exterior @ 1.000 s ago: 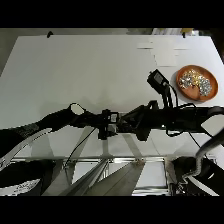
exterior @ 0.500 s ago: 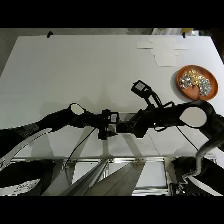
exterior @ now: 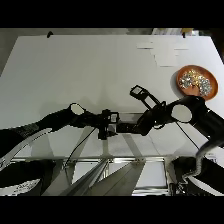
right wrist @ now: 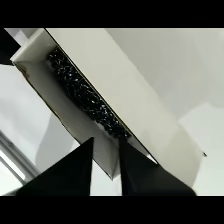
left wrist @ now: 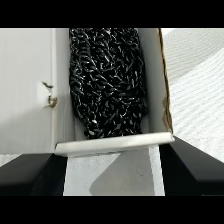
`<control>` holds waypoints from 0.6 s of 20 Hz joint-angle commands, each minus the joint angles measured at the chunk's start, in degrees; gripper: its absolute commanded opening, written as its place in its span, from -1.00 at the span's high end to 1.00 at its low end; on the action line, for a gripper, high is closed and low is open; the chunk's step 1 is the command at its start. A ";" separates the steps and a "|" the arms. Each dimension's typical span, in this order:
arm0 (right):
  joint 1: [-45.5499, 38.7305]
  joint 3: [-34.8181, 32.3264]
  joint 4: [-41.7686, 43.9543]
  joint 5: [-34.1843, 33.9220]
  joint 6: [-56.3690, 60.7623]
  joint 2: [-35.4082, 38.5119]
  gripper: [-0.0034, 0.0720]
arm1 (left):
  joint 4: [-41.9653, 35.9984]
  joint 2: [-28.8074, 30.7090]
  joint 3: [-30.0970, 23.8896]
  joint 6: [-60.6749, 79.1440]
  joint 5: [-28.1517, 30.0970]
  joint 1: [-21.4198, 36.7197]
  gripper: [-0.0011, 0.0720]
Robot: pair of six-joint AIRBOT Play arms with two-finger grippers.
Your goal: Fold the box and place the chain.
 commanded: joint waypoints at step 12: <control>-7.26 17.97 7.43 -2.93 -19.08 -17.97 0.86 | 0.02 0.02 0.04 0.02 0.02 0.00 0.40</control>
